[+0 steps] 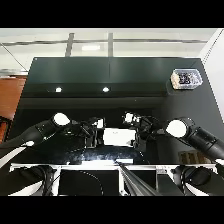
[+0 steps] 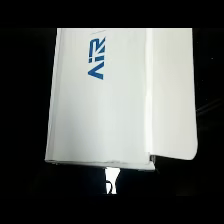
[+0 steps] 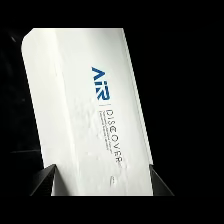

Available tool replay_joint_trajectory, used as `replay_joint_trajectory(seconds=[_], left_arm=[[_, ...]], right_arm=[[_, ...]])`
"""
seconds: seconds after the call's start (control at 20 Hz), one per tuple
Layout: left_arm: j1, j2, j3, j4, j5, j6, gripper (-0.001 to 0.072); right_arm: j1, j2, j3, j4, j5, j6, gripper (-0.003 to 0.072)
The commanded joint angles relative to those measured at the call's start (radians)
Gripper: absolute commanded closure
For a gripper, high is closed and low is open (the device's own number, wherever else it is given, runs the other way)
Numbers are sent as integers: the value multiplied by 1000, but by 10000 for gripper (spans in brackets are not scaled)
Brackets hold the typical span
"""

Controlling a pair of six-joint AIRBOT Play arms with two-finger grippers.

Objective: Fold the box and place the chain.

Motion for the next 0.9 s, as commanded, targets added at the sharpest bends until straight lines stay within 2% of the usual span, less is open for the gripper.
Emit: replay_joint_trajectory(seconds=[0.0,0.05,0.15,0.2,0.25,0.85], left_arm=[[-1,-1,0,0,0,0,366],[-1,-1,0,0,0,0,366],[-1,-1,0,0,0,0,366],[-1,-1,0,0,0,0,366],[-1,-1,0,0,0,0,366],[-1,-1,0,0,0,0,366]], right_arm=[[1,-15,1,-16,-1,-16,-21],[1,-15,1,-16,-1,-16,-5],[1,-15,1,-14,-1,-16,229],[1,-15,2,-13,0,-16,325],[1,-15,4,-14,0,-16,377],[0,-15,49,-20,3,-11,374]])
